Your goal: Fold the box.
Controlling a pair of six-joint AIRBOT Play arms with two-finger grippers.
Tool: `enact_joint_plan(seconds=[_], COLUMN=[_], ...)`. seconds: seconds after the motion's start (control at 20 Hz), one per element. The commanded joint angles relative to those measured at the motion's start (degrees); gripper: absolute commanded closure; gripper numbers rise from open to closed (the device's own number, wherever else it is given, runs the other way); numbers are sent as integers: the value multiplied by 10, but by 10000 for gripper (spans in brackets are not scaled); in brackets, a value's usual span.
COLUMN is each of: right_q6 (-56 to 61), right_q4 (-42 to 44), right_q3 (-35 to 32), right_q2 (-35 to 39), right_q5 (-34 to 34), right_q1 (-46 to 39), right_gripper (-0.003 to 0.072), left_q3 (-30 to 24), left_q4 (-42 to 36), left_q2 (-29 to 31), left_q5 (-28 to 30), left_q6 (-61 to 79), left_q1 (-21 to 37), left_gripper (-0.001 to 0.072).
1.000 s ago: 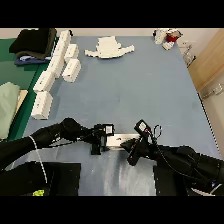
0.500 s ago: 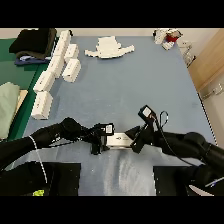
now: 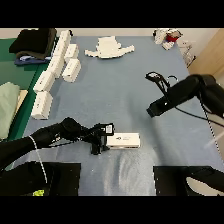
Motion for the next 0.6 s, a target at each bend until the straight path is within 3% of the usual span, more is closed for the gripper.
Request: enact_joint_plan(seconds=[0.0, 0.15, 0.55], right_q6=[33, 38, 38], right_q4=[-13, -9, 1], right_q3=[88, 95, 96], right_q2=[-101, -120, -119], right_q5=[-90, -58, -58], right_q1=[-57, -58, -58], right_gripper=[669, 669, 669], left_q3=[0, 0, 0], left_q4=[0, 0, 0], left_q2=[0, 0, 0], left_q5=[0, 0, 0], left_q6=[0, 0, 0], left_q1=[0, 0, 0], left_gripper=[239, 239, 239])
